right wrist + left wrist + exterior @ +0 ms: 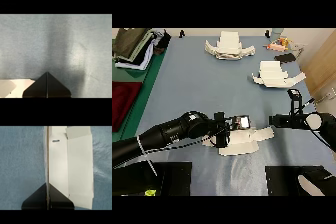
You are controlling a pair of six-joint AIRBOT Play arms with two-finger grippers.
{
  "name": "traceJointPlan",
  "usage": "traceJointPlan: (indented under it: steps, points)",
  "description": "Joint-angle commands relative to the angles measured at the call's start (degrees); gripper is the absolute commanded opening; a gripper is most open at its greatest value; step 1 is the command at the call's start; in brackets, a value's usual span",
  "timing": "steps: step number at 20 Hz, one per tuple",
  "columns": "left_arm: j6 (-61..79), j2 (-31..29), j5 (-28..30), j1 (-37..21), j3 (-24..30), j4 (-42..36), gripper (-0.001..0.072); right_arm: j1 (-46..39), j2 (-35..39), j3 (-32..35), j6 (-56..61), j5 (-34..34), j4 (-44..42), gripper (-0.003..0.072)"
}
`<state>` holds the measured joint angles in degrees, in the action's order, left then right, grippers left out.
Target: Fold the box.
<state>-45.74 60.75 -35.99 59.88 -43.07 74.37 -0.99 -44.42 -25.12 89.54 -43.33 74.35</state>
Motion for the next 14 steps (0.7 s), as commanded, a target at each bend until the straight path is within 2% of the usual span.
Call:
traceJointPlan:
  steps: [1, 4, 8, 14]
  points:
    - [1.4, 0.0, -0.2, -0.2, -1.0, -0.3, 0.0012, 0.1, 0.2, 0.0, -0.6, -1.3, -0.3, 0.0004]
    - [3.0, 0.0, -0.7, -2.3, -2.6, -3.0, 0.0012, 0.1, 0.2, 0.0, -0.6, -1.4, -0.3, 0.0004]
    - [12.3, 0.0, -3.6, -4.7, -2.8, -12.8, 0.0012, 0.1, 0.2, 0.0, -0.6, -1.3, -0.3, 0.0003]
    - [12.9, 2.3, -3.7, -6.0, -2.8, -13.1, 0.0012, 0.1, 0.2, 0.0, -0.6, -1.3, -0.5, 0.0003]
